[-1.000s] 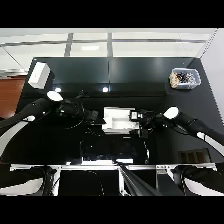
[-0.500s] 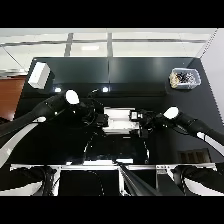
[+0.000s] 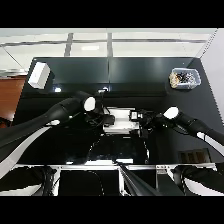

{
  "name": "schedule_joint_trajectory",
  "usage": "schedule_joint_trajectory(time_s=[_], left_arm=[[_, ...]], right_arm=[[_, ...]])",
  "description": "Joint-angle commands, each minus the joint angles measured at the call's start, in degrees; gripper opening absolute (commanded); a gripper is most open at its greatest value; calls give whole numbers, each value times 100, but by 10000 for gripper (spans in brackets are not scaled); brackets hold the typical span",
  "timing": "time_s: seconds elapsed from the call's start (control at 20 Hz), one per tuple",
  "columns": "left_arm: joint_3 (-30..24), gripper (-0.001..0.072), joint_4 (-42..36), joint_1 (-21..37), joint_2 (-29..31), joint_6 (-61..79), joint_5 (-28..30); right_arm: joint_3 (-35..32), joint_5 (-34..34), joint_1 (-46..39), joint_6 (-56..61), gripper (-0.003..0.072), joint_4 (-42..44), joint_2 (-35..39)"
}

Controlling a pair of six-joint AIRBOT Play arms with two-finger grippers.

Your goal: Fold the box and place the chain.

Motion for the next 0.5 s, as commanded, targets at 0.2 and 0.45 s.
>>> schedule_joint_trajectory(time_s=[0.2, 0.45], left_arm=[[468, 289, 1023, -459, -319, -1878, -544], [468, 278, 911, -492, -496, -1967, -553]], right_arm=[[2, 2, 7, 0, 198, 0, 0], [2, 2, 7, 0, 198, 0, 2]])
